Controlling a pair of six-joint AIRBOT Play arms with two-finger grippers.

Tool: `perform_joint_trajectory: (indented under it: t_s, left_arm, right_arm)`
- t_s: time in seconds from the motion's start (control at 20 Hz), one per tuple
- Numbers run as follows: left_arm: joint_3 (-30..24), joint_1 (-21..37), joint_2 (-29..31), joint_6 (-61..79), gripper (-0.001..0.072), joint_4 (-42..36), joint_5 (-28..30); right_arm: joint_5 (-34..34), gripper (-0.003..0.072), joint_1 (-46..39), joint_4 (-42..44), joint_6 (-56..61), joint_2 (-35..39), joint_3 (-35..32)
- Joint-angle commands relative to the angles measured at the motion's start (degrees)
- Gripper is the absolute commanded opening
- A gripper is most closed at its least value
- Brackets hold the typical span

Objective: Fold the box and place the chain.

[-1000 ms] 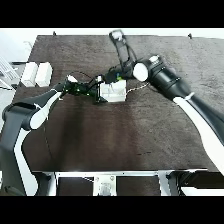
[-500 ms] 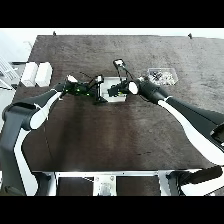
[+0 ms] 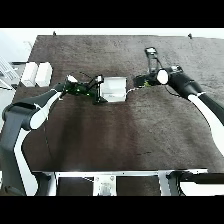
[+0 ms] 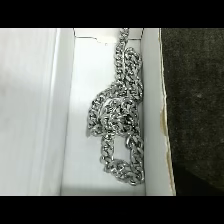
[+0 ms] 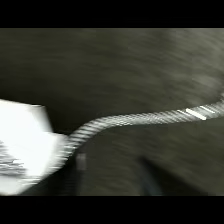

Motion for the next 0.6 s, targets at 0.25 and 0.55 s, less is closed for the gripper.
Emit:
perform_joint_trajectory:
  t_s: [0.25, 0.55]
  left_arm:
    - [0.0, 0.1, 0.0, 0.0, 0.0415, 0.0, 0.3]
    - [0.0, 0.1, 0.0, 0.0, 0.0415, 0.0, 0.4]
  right_arm:
    - [-14.1, 0.0543, -9.9, 9.3, 3.8, -7.0, -4.3]
    - [-22.0, 0.0532, -10.4, 13.3, 1.4, -11.8, -4.2]
